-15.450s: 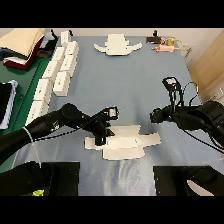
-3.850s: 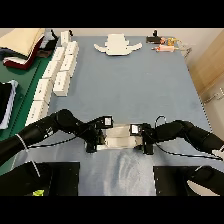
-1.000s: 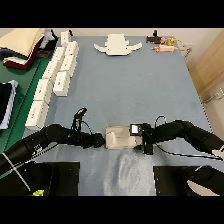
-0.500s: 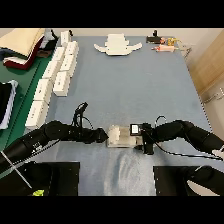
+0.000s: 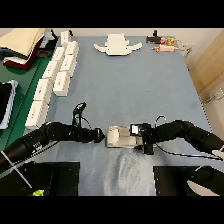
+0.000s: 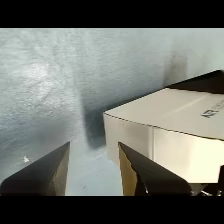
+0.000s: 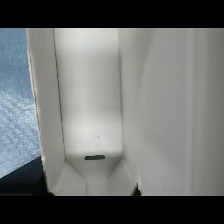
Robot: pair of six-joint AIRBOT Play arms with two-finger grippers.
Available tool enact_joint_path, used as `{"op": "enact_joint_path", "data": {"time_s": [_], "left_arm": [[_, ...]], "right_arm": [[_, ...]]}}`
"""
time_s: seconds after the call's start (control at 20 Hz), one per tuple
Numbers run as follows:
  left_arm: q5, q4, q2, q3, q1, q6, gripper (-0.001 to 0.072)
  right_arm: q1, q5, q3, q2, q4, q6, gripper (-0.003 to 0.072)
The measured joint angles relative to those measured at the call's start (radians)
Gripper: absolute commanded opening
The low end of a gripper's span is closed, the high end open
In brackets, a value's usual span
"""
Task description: Fold the box.
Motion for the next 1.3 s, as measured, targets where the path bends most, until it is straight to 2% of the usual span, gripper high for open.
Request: {"op": "enact_joint_path", "data": {"time_s": [0.25, 0.55, 1.05, 1.3], "left_arm": [[-0.021, 0.040, 0.011, 0.018, 0.000, -0.035, 0.0460], [-0.053, -0.005, 0.045, 0.065, -0.002, -0.029, 0.0461], [-0.023, -0.123, -0.079, 0.077, -0.031, 0.055, 0.0460], [0.024, -0.042, -0.112, 0.095, -0.106, -0.037, 0.0459]], "right_arm": [[0.000, 0.000, 0.000, 0.000, 0.000, 0.001, 0.0470], [0.000, 0.000, 0.000, 0.000, 0.000, 0.001, 0.0470], [0.000, 0.000, 0.000, 0.000, 0.000, 0.002, 0.0470], [0.000, 0.000, 0.000, 0.000, 0.000, 0.002, 0.0470]]}}
